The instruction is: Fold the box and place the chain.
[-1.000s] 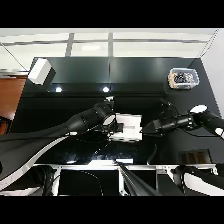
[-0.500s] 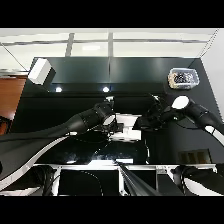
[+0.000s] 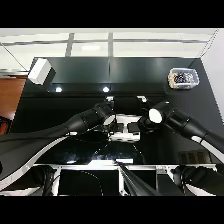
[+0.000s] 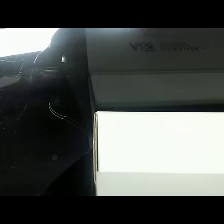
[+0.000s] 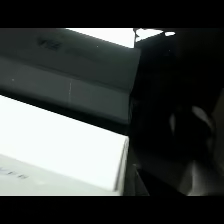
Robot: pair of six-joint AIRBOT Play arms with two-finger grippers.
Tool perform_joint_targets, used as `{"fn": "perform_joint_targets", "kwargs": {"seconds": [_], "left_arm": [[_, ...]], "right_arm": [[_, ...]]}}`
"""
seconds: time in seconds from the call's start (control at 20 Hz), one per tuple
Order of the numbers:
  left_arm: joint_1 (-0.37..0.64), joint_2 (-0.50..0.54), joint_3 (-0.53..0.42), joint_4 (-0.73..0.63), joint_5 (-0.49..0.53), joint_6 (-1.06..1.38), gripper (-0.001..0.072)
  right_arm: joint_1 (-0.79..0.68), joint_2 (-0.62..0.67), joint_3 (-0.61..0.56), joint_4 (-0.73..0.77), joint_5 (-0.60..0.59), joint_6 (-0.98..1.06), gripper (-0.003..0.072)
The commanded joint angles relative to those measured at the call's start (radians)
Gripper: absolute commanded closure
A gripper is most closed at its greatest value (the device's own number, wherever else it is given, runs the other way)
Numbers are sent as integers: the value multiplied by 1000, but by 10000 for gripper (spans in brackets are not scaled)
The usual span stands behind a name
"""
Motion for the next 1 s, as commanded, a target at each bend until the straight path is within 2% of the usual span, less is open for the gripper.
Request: {"fn": "perform_joint_targets", "kwargs": {"seconds": [0.0, 0.15, 0.25, 0.75, 0.85, 0.95], "left_arm": [[0, 1, 0, 1, 0, 0, 682], [0, 1, 0, 1, 0, 0, 682], [0, 1, 0, 1, 0, 0, 682], [0, 1, 0, 1, -1, 0, 682], [0, 1, 0, 1, -2, 0, 682], [1, 1, 0, 1, -1, 0, 682]], "right_arm": [[72, -11, 5, -69, 4, 98, 281], [80, -26, 5, -104, 3, 161, 282], [80, -27, 5, -114, 5, 170, 413], [82, -58, 5, -134, 18, 247, 431], [82, -58, 5, -128, 8, 246, 622], [82, -58, 5, -127, 5, 247, 671]]}}
